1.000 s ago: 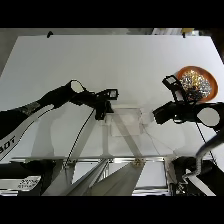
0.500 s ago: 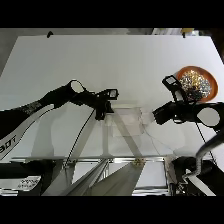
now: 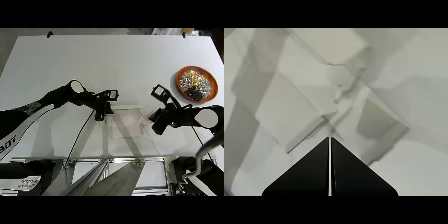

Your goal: Fold the box and place the chain.

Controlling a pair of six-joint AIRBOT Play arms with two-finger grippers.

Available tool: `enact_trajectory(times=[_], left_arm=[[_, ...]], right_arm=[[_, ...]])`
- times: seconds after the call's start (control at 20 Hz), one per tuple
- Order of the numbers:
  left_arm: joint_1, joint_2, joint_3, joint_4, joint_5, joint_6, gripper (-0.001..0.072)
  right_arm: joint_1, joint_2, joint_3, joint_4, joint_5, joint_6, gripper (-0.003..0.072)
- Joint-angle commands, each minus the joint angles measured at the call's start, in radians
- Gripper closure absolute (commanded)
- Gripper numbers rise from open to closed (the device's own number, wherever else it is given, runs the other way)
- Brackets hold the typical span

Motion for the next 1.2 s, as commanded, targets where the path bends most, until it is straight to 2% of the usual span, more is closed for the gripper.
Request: enact_trajectory(times=[0.0,0.15,0.25,0.4,0.45,0.5,0.55,0.6,0.85,1.05,1.15], left_arm=[[0.0,0.001,0.0,-0.002,-0.002,0.0,0.0697],[0.0,0.001,0.0,-0.002,-0.002,0.0,0.0697],[0.0,0.001,0.0,-0.002,-0.002,0.0,0.0697],[0.0,0.001,0.0,-0.002,-0.003,0.0,0.0697],[0.0,0.001,0.0,-0.002,-0.002,0.0,0.0697],[0.0,0.001,0.0,-0.002,-0.002,0.0,0.0697],[0.0,0.001,0.0,-0.003,-0.001,0.0,0.0697],[0.0,0.001,0.0,-0.003,-0.005,0.0,0.0697],[0.0,0.001,0.0,-0.003,-0.006,0.0,0.0697],[0.0,0.001,0.0,-0.002,-0.006,0.0,0.0697],[0.0,0.001,0.0,-0.002,-0.006,0.0,0.0697]], right_arm=[[0.064,-0.009,-0.019,-0.048,0.039,-0.256,0.0667],[0.077,-0.01,-0.019,-0.122,0.027,-0.289,0.0668],[0.104,-0.013,-0.019,-0.117,0.015,-0.373,0.0668],[0.196,-0.035,-0.033,-0.122,-0.016,-0.386,0.0666],[0.232,-0.049,-0.039,-0.125,-0.025,-0.386,0.0634],[0.261,-0.058,-0.052,-0.104,-0.048,-0.396,0.0473],[0.254,-0.058,-0.073,-0.068,-0.084,-0.428,0.0269],[0.253,-0.057,-0.104,-0.065,-0.13,-0.463,0.014],[0.301,-0.017,-0.234,-0.06,-0.282,-0.52,0.0],[0.335,-0.017,-0.293,-0.092,-0.463,-0.52,-0.0005],[0.335,-0.024,-0.303,-0.1,-0.507,-0.52,-0.0004]])
